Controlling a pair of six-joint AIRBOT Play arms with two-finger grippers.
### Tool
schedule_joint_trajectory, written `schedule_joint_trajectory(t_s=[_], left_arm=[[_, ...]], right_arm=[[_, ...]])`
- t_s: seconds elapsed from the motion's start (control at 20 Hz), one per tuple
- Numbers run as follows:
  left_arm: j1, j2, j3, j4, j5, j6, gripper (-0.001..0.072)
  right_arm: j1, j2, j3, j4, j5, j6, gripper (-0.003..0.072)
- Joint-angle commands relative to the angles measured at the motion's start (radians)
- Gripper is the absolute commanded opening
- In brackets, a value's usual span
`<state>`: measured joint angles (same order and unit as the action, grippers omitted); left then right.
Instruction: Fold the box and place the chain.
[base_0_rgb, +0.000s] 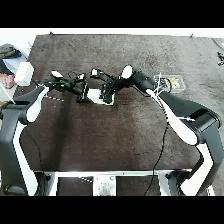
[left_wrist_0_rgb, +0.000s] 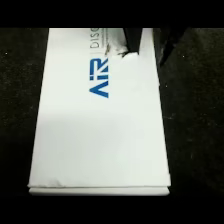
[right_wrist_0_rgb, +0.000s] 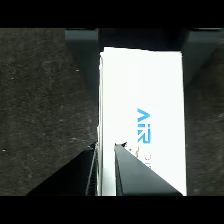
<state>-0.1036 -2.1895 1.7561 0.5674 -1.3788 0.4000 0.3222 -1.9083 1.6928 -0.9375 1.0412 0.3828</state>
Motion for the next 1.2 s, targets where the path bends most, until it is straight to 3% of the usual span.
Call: schedule_joint_trajectory(t_s=[0.0, 0.35, 0.7, 0.8, 0.95, 1.15], left_arm=[[0.002, 0.0, 0.001, -0.004, 0.01, -0.003, 0.0415], [0.002, 0.0, 0.001, -0.004, 0.01, -0.003, 0.0415], [0.002, 0.0, 0.001, -0.004, 0.01, -0.003, 0.0415], [0.002, 0.0, 0.001, -0.004, 0.01, -0.003, 0.0415], [0.002, 0.0, 0.001, -0.004, 0.01, -0.003, 0.0415], [0.002, 0.0, 0.001, -0.004, 0.01, -0.003, 0.0415]], right_arm=[[-0.007, 0.0, -0.038, 0.033, 0.009, 0.003, 0.017], [-0.066, 0.029, -0.037, 0.229, 0.014, -0.077, 0.0169], [-0.072, 0.018, -0.038, 0.224, 0.007, -0.064, 0.0166], [-0.078, 0.017, -0.038, 0.24, -0.002, -0.064, -0.0009], [-0.107, 0.017, -0.05, 0.348, -0.048, -0.05, -0.001], [-0.124, 0.017, -0.116, 0.359, -0.104, 0.02, -0.0011]])
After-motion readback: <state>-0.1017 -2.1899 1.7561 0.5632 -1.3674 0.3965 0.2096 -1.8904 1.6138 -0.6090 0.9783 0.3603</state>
